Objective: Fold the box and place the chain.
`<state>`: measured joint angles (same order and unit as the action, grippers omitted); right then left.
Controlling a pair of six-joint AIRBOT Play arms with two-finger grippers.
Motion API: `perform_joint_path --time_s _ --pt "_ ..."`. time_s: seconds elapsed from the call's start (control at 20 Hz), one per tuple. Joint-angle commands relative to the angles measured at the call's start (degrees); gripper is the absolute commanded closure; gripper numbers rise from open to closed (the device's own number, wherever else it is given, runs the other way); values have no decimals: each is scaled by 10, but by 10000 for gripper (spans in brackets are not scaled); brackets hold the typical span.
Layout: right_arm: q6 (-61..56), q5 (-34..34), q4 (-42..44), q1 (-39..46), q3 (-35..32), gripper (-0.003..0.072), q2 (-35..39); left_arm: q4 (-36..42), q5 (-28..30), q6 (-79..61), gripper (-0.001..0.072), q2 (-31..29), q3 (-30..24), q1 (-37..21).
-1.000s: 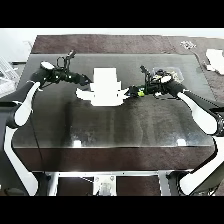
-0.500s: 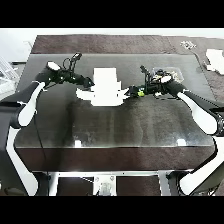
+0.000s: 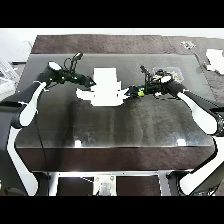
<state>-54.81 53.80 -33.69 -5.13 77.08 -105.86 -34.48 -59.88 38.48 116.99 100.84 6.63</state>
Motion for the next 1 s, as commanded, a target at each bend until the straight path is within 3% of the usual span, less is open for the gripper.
perform_joint_path --time_s 0.0,0.1,0.35,0.85,0.95 --pt "0 0 0 0 0 682 0 27 -20 -5 154 -1 15 0" --pt "0 0 1 0 0 682 0 0 -19 24 154 4 15 0" --pt "0 0 0 4 0 681 0 22 -28 20 154 25 15 5" --pt "11 0 1 6 0 682 0 20 21 8 157 36 15 26" --pt "11 0 1 6 0 682 0 26 16 0 196 36 15 26"
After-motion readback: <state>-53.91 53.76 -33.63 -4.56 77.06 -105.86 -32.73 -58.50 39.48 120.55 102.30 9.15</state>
